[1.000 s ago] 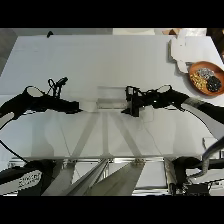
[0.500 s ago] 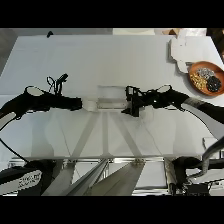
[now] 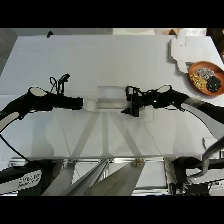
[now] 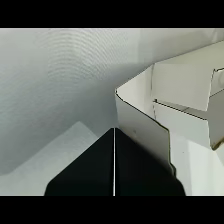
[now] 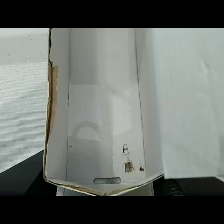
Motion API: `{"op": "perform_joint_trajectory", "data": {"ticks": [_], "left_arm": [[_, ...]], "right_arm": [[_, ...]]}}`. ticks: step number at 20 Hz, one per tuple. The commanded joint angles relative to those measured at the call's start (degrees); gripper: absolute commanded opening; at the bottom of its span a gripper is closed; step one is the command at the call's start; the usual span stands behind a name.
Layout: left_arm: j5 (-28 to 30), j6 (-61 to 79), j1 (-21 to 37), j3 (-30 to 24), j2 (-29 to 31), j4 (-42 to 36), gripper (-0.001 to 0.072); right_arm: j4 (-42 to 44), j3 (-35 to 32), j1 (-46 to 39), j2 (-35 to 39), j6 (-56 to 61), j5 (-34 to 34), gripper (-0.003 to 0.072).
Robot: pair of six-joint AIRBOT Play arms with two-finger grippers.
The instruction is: Fold the box and place the chain.
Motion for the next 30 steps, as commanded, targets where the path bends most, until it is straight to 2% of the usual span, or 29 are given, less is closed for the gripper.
{"op": "perform_joint_trajectory", "data": {"ticks": [1, 8, 9, 10, 13, 15, 16, 20, 30], "left_arm": [[-0.74, 0.00, -0.96, 0.00, -0.72, -0.92, 0.0008], [-1.66, 1.95, -1.11, 0.02, -0.85, -10.23, 0.0017], [-1.70, 3.04, -1.11, 0.02, -0.85, -10.99, 0.0069], [-1.73, 3.69, -1.14, 0.02, -0.85, -11.45, 0.0161], [-1.75, 3.69, -1.14, 0.02, -0.85, -11.56, 0.0198], [-1.77, 3.69, -1.14, 0.02, -0.85, -11.78, 0.0358], [-1.84, 3.89, -1.14, 0.00, -0.85, -11.98, 0.0404], [-3.26, 7.87, -1.16, 0.00, -0.85, -15.39, 0.0402], [-3.17, 11.37, -2.38, 0.00, -0.94, -15.54, 0.0403]], "right_arm": [[0.02, 0.04, 0.00, -0.02, 0.02, 0.00, 0.0516], [0.02, 0.04, 0.00, -0.02, 0.02, 0.00, 0.0516], [0.02, 0.04, 0.00, -0.02, 0.02, 0.00, 0.0516], [0.02, 0.04, 0.00, -0.02, 0.02, 0.00, 0.0516], [0.02, 0.04, 0.00, -0.02, 0.02, 0.00, 0.0516], [0.02, 0.04, 0.00, -0.02, 0.02, 0.00, 0.0516], [0.02, 0.04, 0.00, -0.02, 0.02, 0.00, 0.0516], [0.02, 0.04, 0.00, -0.02, 0.02, 0.00, 0.0516], [0.02, 0.04, 0.00, -0.02, 0.02, 0.00, 0.0516]]}}
